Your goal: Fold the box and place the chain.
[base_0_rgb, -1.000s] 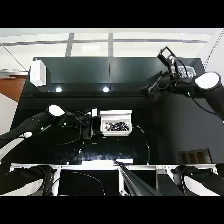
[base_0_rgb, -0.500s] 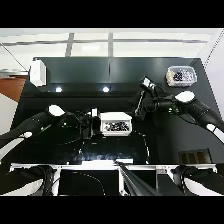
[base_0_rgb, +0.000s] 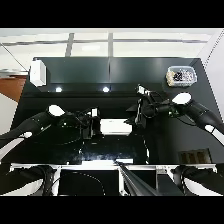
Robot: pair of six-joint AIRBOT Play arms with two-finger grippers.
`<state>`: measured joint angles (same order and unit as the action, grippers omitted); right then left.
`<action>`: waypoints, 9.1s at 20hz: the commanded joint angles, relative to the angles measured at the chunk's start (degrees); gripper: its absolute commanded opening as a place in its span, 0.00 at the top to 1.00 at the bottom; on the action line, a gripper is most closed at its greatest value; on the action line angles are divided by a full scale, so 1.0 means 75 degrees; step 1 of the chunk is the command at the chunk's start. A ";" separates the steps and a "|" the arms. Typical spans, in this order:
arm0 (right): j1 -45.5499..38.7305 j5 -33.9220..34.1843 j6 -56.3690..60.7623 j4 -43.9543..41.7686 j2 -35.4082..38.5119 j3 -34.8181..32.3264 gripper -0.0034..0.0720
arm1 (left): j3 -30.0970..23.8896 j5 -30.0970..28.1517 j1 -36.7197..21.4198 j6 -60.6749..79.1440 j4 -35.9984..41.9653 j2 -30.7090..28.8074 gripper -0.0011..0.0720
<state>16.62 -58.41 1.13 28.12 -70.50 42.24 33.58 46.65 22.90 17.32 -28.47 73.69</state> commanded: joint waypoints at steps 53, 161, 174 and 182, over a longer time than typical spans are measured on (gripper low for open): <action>0.1008 0.0210 0.2661 0.1955 0.0664 -0.0111 0.63 | 0.0003 0.0006 0.0003 0.0003 -0.0003 0.0006 0.44; -0.1754 -0.0807 0.8792 0.1346 0.2101 0.0609 0.92 | 0.0807 0.0035 0.0918 -0.4115 -0.1367 -0.1559 0.00; -0.1754 -0.0860 0.8792 0.1556 0.2101 0.0609 0.92 | 0.1766 -0.0469 0.1926 -0.2669 -0.1306 0.0423 0.00; -0.1754 -0.0866 0.8792 0.1553 0.2101 0.0609 0.92 | 0.1772 -0.0562 0.1923 -0.2681 -0.1309 0.0149 0.00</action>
<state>3.49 -64.88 67.05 39.70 -54.78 46.83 46.78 43.05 37.32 -2.90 -38.59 75.79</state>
